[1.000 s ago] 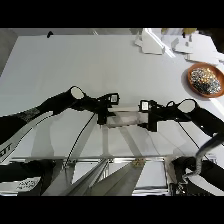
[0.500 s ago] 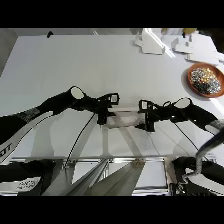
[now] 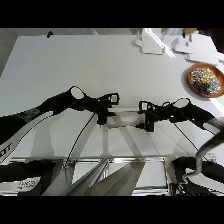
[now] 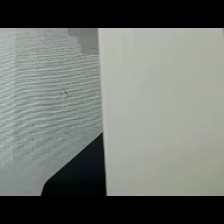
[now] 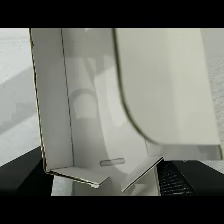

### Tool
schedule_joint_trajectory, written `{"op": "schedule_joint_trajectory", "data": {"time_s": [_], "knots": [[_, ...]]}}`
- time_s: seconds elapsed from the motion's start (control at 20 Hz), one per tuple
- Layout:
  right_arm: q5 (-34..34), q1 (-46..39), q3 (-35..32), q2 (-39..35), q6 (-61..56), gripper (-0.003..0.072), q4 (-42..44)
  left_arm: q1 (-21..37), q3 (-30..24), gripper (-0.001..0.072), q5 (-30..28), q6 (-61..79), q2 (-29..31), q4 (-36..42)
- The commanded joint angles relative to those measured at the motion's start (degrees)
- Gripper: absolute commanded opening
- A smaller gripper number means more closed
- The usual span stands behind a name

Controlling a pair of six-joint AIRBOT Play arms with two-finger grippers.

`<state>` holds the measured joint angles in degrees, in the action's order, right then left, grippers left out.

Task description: Fold the box and place the chain.

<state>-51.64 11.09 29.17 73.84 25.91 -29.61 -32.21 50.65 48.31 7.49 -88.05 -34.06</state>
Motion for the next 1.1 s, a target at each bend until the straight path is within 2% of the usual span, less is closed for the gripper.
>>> {"op": "schedule_joint_trajectory", "data": {"time_s": [0.0, 0.25, 0.45, 0.6, 1.05], "knots": [[0.2, -0.02, 0.0, 0.15, 2.71, 0.0599, 2.91, -0.02, 0.0, 0.0013, -0.02, 0.0, 0.04, 0.0], [0.17, 0.04, 0.0, 1.88, 2.69, 0.0595, 2.91, -0.02, 0.0, 0.0013, -0.02, 0.0, 0.04, 0.0], [0.17, 0.04, 0.0, 2.27, 2.67, 0.0539, 2.43, -0.02, 0.0, 0.0013, -0.02, 0.0, 0.04, 0.0], [0.2, 0.04, 0.0, 3.48, 2.67, 0.0533, 2.43, -0.02, 0.0, 0.0013, -0.02, 0.0, 0.04, -0.02], [1.27, 0.02, 0.0, 3.96, 2.4, 0.0359, 1.53, -0.02, 0.0, 0.0013, -0.02, 0.0, 0.04, 0.0]]}}
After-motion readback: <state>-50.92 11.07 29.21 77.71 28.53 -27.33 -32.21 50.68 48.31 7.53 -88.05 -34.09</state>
